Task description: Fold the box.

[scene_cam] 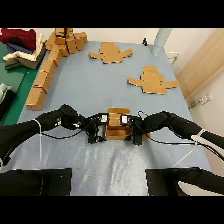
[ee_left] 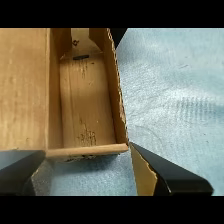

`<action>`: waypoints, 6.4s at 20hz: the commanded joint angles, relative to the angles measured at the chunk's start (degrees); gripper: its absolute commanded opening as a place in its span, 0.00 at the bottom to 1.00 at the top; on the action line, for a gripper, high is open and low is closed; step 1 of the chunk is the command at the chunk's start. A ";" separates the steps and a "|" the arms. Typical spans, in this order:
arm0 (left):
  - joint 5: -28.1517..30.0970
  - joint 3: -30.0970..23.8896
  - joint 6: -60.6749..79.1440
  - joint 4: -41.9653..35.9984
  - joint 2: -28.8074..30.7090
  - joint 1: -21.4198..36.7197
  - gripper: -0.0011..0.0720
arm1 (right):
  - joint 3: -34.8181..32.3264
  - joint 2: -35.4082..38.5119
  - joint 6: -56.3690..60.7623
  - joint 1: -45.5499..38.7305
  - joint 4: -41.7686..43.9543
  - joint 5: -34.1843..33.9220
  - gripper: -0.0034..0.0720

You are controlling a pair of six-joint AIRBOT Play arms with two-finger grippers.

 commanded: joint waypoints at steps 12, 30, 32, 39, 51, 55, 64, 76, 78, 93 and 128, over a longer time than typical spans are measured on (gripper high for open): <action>7.21 0.39 -10.51 2.38 -0.09 -4.20 0.96 | -0.02 0.00 0.13 0.02 0.02 0.00 0.71; 7.21 0.59 -10.97 2.38 -0.22 -4.42 0.72 | -0.02 0.00 0.13 0.02 0.02 0.02 0.71; 7.21 0.59 -10.97 2.38 -0.22 -4.42 0.72 | -0.02 0.00 0.13 0.02 0.02 0.00 0.71; 7.21 0.59 -10.97 2.38 -0.22 -4.42 0.72 | -0.02 0.00 0.13 0.02 0.02 0.00 0.71; 7.23 0.59 -10.97 2.38 -0.22 -4.42 0.72 | 0.00 3.34 2.89 -0.04 -1.79 -4.00 1.00; 7.21 0.59 -10.97 2.38 -0.22 -4.42 0.72 | 0.00 11.34 14.73 -0.04 -13.57 -8.55 1.00; 7.21 0.59 -10.97 2.38 -0.22 -4.42 0.72 | -0.02 28.96 73.57 0.02 -15.15 -18.34 0.98; 7.23 0.59 -10.97 2.38 -0.22 -4.42 0.72 | 0.00 28.26 98.90 0.02 1.84 -2.58 0.66; 7.23 0.59 -10.97 2.38 -0.22 -4.42 0.72 | 0.00 26.32 102.53 0.02 2.36 -2.34 0.45; 7.23 0.59 -10.97 2.38 -0.22 -4.42 0.72 | 15.69 -10.16 78.09 -2.73 2.23 -5.79 0.05; 7.26 0.59 -10.97 2.38 -0.22 -4.42 0.72 | -6.64 15.39 1.92 -2.73 -1.88 2.25 0.81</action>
